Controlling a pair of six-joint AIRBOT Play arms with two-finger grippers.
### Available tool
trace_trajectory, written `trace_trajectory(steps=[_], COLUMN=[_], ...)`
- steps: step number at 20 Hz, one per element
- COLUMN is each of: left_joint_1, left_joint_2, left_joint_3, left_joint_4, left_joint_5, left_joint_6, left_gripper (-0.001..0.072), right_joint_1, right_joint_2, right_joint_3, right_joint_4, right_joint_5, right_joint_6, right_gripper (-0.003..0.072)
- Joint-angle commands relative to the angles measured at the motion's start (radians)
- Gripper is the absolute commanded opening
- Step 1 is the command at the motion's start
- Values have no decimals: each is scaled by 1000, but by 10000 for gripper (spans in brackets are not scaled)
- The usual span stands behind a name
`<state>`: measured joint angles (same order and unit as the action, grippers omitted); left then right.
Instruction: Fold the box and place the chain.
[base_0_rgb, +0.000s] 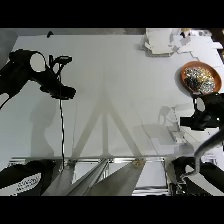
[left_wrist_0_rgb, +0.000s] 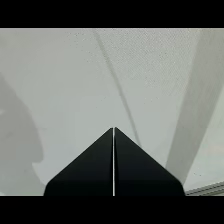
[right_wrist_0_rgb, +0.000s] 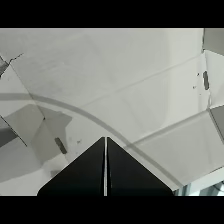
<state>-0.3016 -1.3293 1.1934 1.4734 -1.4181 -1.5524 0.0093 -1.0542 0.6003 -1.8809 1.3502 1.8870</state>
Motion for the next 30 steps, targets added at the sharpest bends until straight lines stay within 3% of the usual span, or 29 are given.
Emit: trace_trajectory(steps=[1,12,16,18,25,26,28,30], left_joint_1=[1,1,1,1,1,1,1,1], left_joint_2=[0,0,0,1,1,1,1,1], left_joint_3=[0,0,0,0,0,0,0,0], left_joint_4=[0,0,1,0,0,0,0,0], left_joint_5=[0,0,0,0,0,0,0,0], left_joint_6=[0,0,0,0,0,0,0,0], left_gripper=[8,8,8,8,8,8,8,8], right_joint_1=[0,0,-11,-88,-604,-653,-726,-752], right_joint_2=[0,0,-6,-19,-198,-232,-311,-372], right_joint_3=[0,1,68,141,439,463,499,512], right_joint_4=[0,21,-70,-129,-129,-117,-103,-86], right_joint_5=[0,-24,-18,-13,0,-2,5,22], right_joint_6=[0,-8,-172,-194,-463,-463,-523,-618], right_gripper=[18,20,20,16,16,66,562,577])
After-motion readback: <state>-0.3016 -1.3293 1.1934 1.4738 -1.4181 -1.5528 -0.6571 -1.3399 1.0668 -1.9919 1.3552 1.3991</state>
